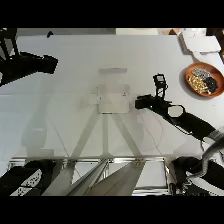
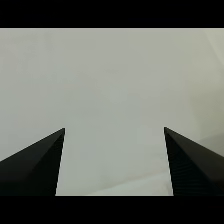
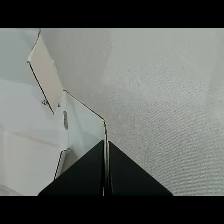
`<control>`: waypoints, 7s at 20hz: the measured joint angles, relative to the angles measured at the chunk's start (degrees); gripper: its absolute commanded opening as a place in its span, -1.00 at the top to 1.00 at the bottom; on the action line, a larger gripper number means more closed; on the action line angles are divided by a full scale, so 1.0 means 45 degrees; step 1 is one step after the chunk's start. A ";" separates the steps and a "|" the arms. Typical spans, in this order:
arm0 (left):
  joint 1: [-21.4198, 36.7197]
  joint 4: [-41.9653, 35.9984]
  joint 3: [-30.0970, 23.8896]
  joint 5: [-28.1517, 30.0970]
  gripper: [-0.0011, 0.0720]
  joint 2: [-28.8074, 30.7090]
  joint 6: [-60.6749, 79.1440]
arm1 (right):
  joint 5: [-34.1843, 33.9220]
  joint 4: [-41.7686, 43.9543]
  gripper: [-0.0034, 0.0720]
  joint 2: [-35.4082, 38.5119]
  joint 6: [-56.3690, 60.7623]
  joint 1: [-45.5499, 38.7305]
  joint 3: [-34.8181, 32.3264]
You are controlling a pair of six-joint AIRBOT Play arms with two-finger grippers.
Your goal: Fold the box and place the chain.
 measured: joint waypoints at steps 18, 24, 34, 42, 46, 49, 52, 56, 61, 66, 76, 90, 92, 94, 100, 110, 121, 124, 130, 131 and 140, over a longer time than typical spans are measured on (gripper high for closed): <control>-0.0981 -0.1180 0.0573 -0.2827 -0.62 -0.2652 0.1564 | -0.0024 0.0000 0.88 0.0000 0.0000 0.0000 0.0000; -0.0476 -0.4206 0.4439 -0.6222 -0.89 -0.6499 0.5246 | -0.0024 0.0005 0.88 0.0000 0.0000 0.0000 0.0000; -0.0369 -0.8272 0.6844 -0.8825 -0.94 -1.0069 0.9821 | -0.0024 0.0005 0.88 0.0000 0.0000 0.0000 0.0000; -0.1030 -0.8660 0.6951 -0.8670 -0.93 -1.0627 1.0856 | -0.0024 0.0005 0.88 0.0000 0.0000 0.0000 0.0000; -0.1185 -0.8646 0.6960 -0.8301 -0.93 -1.1060 1.0540 | -0.0024 0.0005 0.88 0.0000 -0.0005 0.0000 0.0000; -0.1282 -0.8607 0.7004 -0.8194 -0.87 -1.1336 1.0370 | -0.0024 0.0005 0.88 0.0000 0.0000 0.0000 0.0000; -0.1520 -0.8480 0.7057 -0.7995 -0.76 -1.1463 1.0326 | -0.0024 0.0005 0.88 0.0000 0.0000 0.0000 0.0000; -0.2064 -0.7616 0.7082 -0.7451 -0.73 -1.1536 1.0292 | -0.0024 0.0005 0.88 -0.0005 0.0000 0.0000 0.0000; -0.2351 -0.7203 0.7082 -0.7261 0.30 -1.1618 1.0496 | -0.0024 0.0005 0.88 0.0000 0.0000 0.0000 0.0000; -0.2375 -0.7135 0.7082 -0.7771 0.95 -1.1638 1.1021 | -0.0063 0.0005 0.88 0.0000 0.0000 0.0000 0.0000; -0.2375 -0.7072 0.7087 -0.8495 0.94 -1.1638 1.1443 | -0.0044 0.0000 0.88 0.0000 -0.0005 0.0000 0.0000; -0.2390 -0.7072 0.7082 -0.8592 0.94 -1.1638 1.1472 | -0.0034 0.0005 0.88 0.0000 -0.0005 0.0000 0.0000; -0.2390 -0.7077 0.7082 -0.8607 0.94 -1.1638 1.1472 | -0.0034 0.0005 0.88 0.0000 -0.0005 0.0000 0.0000; -0.2390 -0.7077 0.7087 -0.8612 0.94 -1.1638 1.1472 | -0.0029 0.0005 0.82 0.0000 -0.0005 0.0000 0.0000; -0.2395 -0.7028 0.7082 -0.8650 0.96 -1.1526 1.1438 | 0.0160 0.0141 -0.26 0.0219 0.0005 0.0005 0.0029; -0.2351 -0.5100 0.5829 -0.9126 0.97 -0.8126 1.0326 | -0.1064 -0.0471 -0.24 0.4503 -0.0024 -0.1530 0.0053; -0.2152 -0.7529 0.2424 -0.7732 0.96 -0.7932 1.5620 | 0.1889 -0.1195 -0.12 0.5620 -0.0034 -0.5139 0.0053; -0.2152 -0.7650 0.2346 -0.7650 0.96 -0.8364 1.7374 | 0.2730 -0.1647 -0.12 0.5644 -0.0034 -0.5299 0.0053; -0.2152 -0.7878 0.2302 -0.6980 0.96 -0.9034 1.8583 | 0.3521 -0.1948 -0.12 0.5649 -0.0029 -0.5382 0.0053; -0.2152 -0.7898 0.2302 -0.6819 0.96 -0.9117 1.8651 | 0.3560 -0.1972 -0.12 0.5649 -0.0029 -0.5382 0.0053; -0.2152 -0.8267 0.2302 -0.5799 0.96 -0.9316 1.8875 | 0.3696 -0.2016 -0.12 0.5649 -0.0024 -0.5382 0.0053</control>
